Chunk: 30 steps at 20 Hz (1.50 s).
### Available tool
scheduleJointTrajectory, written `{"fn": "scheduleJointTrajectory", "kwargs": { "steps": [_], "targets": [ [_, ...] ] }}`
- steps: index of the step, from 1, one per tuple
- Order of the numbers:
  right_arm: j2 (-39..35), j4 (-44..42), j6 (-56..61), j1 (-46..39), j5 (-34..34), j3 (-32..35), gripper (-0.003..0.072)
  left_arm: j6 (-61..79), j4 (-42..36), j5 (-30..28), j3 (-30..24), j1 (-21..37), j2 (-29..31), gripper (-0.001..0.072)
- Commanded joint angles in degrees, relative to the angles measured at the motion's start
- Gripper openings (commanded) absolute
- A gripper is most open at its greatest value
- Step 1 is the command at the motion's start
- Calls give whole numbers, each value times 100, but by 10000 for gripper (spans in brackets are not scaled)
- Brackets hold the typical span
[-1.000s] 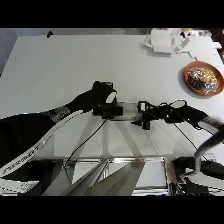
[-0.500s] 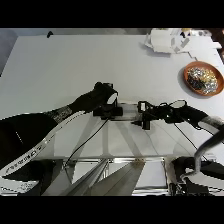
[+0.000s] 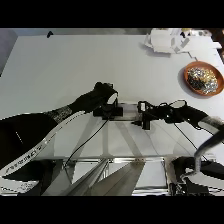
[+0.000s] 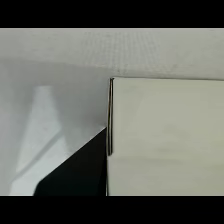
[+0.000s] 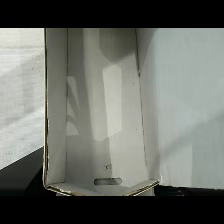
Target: Fold the box and place the chain.
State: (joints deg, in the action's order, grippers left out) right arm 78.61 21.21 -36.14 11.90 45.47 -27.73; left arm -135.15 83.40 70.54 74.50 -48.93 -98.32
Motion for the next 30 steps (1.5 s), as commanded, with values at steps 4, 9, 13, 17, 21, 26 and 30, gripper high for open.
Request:
{"fn": "scheduleJointTrajectory", "kwargs": {
  "steps": [4,9,13,17,21,26,30],
  "targets": [
    [-4,-4,0,0,0,-7,363,341,-201,96,7,398,496,385],
    [-4,-4,0,0,0,-7,363,1808,-356,629,4,837,1169,416],
    [-4,-4,0,0,-2,-7,363,4690,-719,723,-522,1375,2133,695],
    [-4,-7,0,0,-2,-7,363,9906,-1648,-946,-2743,2302,3383,696],
    [-4,-7,0,0,0,-7,363,13304,-3143,-2540,-3775,2881,3062,697],
    [-4,-4,0,0,0,-7,363,16941,-5425,-2568,-3770,2761,1779,699],
    [-4,-7,0,0,0,-7,363,17870,-6883,-2461,-3768,2601,1488,700]
  ]
}}
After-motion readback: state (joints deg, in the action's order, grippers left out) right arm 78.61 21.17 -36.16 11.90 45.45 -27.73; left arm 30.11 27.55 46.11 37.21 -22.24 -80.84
